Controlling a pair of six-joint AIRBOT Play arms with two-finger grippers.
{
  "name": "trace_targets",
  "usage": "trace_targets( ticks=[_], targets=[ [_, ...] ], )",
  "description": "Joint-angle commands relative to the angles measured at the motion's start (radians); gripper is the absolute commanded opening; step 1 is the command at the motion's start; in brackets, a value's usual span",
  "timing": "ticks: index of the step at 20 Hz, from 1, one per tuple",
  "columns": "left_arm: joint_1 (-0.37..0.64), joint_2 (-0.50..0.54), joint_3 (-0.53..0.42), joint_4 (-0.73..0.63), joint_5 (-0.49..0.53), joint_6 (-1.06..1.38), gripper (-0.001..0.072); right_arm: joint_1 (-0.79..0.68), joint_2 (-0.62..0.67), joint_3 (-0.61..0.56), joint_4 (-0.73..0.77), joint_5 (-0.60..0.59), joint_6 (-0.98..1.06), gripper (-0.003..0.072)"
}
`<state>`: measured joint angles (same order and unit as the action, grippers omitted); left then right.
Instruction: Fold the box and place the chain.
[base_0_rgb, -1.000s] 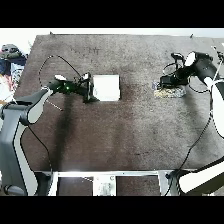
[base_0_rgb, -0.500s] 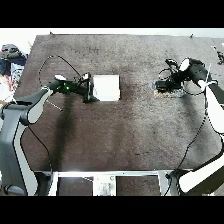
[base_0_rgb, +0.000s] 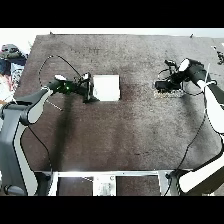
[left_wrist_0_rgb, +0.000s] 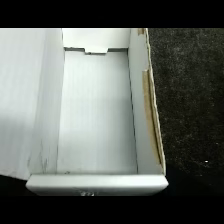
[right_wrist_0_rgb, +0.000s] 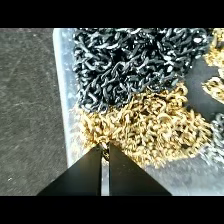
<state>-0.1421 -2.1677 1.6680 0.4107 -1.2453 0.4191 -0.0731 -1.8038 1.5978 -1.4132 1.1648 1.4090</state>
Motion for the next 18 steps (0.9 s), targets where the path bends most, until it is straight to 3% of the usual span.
trace_targets(
  ticks=[1,6,9,14,18],
  targets=[
    [0.0,-0.001,0.0,0.0,0.0,0.0,0.0206,0.002,0.085,0.0,0.0,0.008,0.0,0.0012],
    [0.0,-0.001,0.0,0.0,0.0,0.0,0.0206,0.006,0.307,0.002,0.0,0.021,-0.011,0.0011],
    [0.0,-0.001,0.0,0.0,0.0,0.0,0.0205,0.012,0.459,0.003,-0.003,-0.047,-0.03,0.0011],
    [0.0,-0.001,0.0,0.0,0.0,0.0,0.0206,0.079,0.684,0.006,-0.003,-0.394,-0.065,0.0011],
    [0.0,-0.001,0.0,0.0,0.0,0.0,0.0206,0.203,0.758,0.006,-0.003,-0.657,-0.108,0.0011]
  ],
)
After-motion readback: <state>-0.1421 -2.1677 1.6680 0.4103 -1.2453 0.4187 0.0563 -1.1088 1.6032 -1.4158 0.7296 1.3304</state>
